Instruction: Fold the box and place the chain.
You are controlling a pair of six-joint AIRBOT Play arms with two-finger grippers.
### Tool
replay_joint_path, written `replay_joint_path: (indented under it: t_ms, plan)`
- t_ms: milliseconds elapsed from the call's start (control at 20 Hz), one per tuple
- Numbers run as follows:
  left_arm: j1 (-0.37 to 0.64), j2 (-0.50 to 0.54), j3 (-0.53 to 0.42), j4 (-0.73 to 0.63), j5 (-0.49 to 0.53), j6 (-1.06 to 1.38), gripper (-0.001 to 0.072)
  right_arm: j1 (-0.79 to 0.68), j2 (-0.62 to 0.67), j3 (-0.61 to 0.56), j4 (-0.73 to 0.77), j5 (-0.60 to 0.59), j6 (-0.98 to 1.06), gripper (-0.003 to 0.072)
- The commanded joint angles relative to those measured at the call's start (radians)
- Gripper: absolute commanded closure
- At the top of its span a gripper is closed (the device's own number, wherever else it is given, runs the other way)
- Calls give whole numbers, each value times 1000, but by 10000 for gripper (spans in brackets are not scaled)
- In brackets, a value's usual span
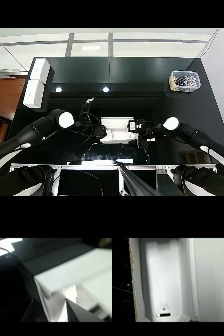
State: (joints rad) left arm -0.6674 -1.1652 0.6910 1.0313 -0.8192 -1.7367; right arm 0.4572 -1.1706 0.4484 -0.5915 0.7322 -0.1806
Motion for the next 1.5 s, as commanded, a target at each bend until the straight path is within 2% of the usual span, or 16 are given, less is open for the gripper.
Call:
replay_joint_path:
  t_ms: [0,200,250,500,650,900,1100,1450]
  plan:
    - [-15,-26,17,67,21,-138,245,1,-1,0,0,0,1,440]
    - [-42,-59,22,51,-16,-142,249,1,-1,0,0,0,1,440]
    - [-61,-66,34,90,-40,-178,298,1,-1,0,0,0,1,440]
    - [-167,-78,144,434,-221,-465,305,1,-1,0,0,0,1,440]
    - [-195,-96,196,452,-267,-529,305,1,-1,0,0,0,1,440]
    - [-243,-153,237,452,-260,-660,305,1,-1,0,0,0,1,440]
    - [-260,-200,241,442,-185,-731,305,1,-1,0,1,0,1,440]
    - [-262,-233,241,443,-183,-740,311,1,-1,0,0,0,1,440]
